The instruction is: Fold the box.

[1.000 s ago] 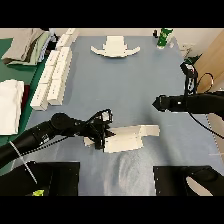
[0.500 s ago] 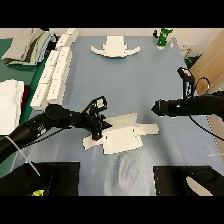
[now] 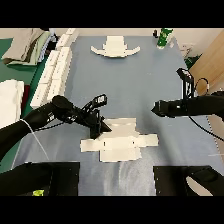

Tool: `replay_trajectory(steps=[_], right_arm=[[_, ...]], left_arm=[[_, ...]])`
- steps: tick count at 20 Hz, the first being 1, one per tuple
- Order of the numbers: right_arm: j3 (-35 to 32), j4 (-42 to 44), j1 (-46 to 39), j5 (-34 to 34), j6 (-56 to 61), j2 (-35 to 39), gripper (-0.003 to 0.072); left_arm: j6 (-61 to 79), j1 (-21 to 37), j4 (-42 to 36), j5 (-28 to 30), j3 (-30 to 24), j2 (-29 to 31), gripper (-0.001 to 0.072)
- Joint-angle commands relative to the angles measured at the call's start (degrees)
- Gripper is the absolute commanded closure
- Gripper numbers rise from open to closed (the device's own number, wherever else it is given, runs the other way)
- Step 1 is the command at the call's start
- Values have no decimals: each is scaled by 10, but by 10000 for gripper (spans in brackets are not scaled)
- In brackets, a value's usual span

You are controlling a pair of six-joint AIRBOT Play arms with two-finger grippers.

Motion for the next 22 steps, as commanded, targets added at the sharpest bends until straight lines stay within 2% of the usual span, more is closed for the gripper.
replay_trajectory(steps=[1, 14, 19, 22], right_arm=[[0, 1, 1, 0, 0, 0, 426], [0, 5, 1, -1, 0, 0, 426], [0, 4, 1, -1, 0, 0, 426], [0, 4, 1, -1, 0, 0, 426]], left_arm=[[3, 1, -1, -18, 10, -11, 695], [3, -3, -2, 10, -20, 0, 699], [21, -62, -1, 88, -37, 53, 699], [38, -86, 1, 143, -37, 59, 699]])
